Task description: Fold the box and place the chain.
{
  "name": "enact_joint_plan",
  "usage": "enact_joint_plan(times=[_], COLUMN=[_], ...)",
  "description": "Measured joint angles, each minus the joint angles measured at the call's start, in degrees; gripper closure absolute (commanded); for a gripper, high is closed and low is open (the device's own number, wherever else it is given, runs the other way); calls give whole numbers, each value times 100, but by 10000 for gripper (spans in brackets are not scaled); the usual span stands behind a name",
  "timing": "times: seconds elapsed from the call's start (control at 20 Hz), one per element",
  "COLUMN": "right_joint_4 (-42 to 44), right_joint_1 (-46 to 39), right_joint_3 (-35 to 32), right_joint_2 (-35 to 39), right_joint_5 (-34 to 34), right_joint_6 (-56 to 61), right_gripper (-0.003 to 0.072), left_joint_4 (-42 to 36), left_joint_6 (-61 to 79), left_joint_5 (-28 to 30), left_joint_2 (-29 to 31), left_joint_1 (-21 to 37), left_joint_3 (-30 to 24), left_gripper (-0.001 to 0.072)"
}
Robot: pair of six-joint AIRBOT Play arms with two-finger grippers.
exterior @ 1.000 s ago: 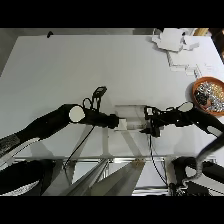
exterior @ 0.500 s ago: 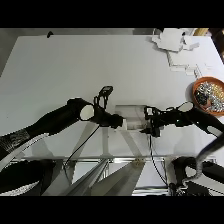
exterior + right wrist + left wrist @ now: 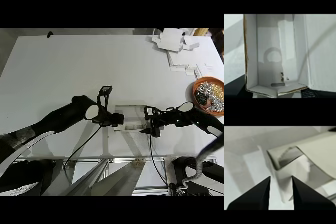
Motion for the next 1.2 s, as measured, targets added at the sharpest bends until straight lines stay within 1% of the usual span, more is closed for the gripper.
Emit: enact_joint_plan(times=[0.35, 0.65, 0.85, 1.0, 1.05, 1.2], right_joint_4=[-2, -2, -2, -2, -2, -2], right_joint_1=[0, 0, 0, 0, 0, 0], right_joint_3=[0, 0, 0, 0, 0, 0], right_joint_2=[0, 0, 0, 0, 0, 0], right_joint_5=[0, 0, 0, 0, 0, 0], right_joint_6=[-2, -2, -2, -2, -2, -4], right_gripper=[251, 251, 251, 251, 251, 251], left_joint_4=[420, 719, 977, 1113, 1130, 1176], left_joint_6=[-595, -1106, -1388, -1637, -1690, -1884], left_joint_5=[-476, -1270, -1613, -1722, -1738, -1751], left_joint_2=[-308, -654, -1040, -1283, -1333, -1429], left_joint_1=[-138, -315, -481, -577, -595, -623], left_joint_3=[555, 1147, 1550, 1685, 1709, 1746], left_gripper=[414, 414, 417, 419, 443, 447])
